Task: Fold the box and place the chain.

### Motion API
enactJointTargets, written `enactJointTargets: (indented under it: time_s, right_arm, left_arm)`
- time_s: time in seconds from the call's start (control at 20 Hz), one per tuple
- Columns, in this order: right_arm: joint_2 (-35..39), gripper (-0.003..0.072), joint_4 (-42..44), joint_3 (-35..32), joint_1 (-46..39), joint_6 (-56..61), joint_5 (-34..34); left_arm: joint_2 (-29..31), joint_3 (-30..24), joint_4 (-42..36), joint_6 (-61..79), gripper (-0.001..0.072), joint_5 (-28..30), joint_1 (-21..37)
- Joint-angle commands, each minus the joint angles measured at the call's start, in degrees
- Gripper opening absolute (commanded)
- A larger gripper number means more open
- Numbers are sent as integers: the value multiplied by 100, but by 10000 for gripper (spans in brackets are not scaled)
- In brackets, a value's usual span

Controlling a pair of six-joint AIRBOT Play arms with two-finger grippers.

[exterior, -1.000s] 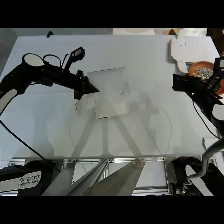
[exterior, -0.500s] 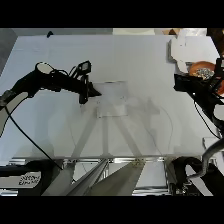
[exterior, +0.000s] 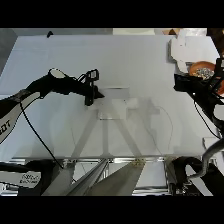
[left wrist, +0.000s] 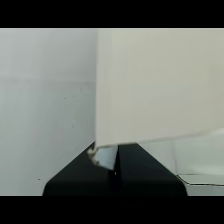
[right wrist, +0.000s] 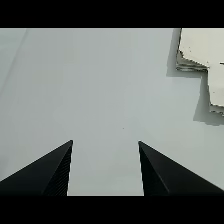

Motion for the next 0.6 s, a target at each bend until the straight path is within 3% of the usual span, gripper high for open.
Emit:
enactJointTargets:
  time_s: [0.0, 0.55]
  right_arm:
    - [4, 457, 0, 7, -2, 2, 0]
    - [4, 457, 0, 7, -2, 2, 2]
  left_arm:
    - [-39, -2, -468, 518, 4, 162, -9]
    - [-442, -2, -424, 822, 3, -249, -9]
